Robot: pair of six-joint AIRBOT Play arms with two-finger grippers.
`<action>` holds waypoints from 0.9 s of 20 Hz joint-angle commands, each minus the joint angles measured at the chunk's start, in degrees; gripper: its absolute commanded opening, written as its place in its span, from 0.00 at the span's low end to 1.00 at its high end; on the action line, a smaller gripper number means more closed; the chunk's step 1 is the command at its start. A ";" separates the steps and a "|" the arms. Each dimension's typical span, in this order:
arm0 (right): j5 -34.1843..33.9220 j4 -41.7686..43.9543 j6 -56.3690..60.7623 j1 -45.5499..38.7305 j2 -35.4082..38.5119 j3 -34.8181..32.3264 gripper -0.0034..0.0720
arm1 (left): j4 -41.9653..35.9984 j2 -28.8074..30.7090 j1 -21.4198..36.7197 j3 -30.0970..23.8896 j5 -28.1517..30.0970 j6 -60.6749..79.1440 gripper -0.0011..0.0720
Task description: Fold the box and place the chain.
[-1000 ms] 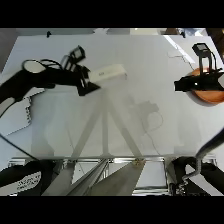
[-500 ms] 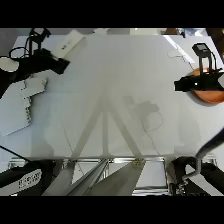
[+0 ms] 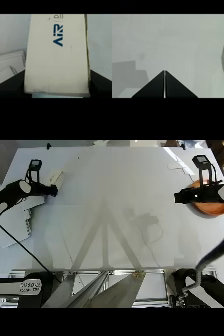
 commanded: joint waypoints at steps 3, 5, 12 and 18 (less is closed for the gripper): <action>0.00 0.00 0.02 -0.02 0.04 0.07 0.07 | 3.06 -3.32 0.35 -0.02 -1.49 -2.86 0.05; 0.00 0.02 0.00 0.00 0.04 0.07 0.07 | 3.06 -3.21 0.33 -0.02 -1.44 -2.86 0.28; -0.02 0.00 0.02 -0.02 0.07 0.07 0.07 | 2.49 -0.42 0.33 0.00 -3.65 -2.86 0.97; -0.02 0.00 0.02 -0.02 0.09 0.07 0.07 | 2.49 7.17 0.31 0.00 -7.80 -2.64 0.97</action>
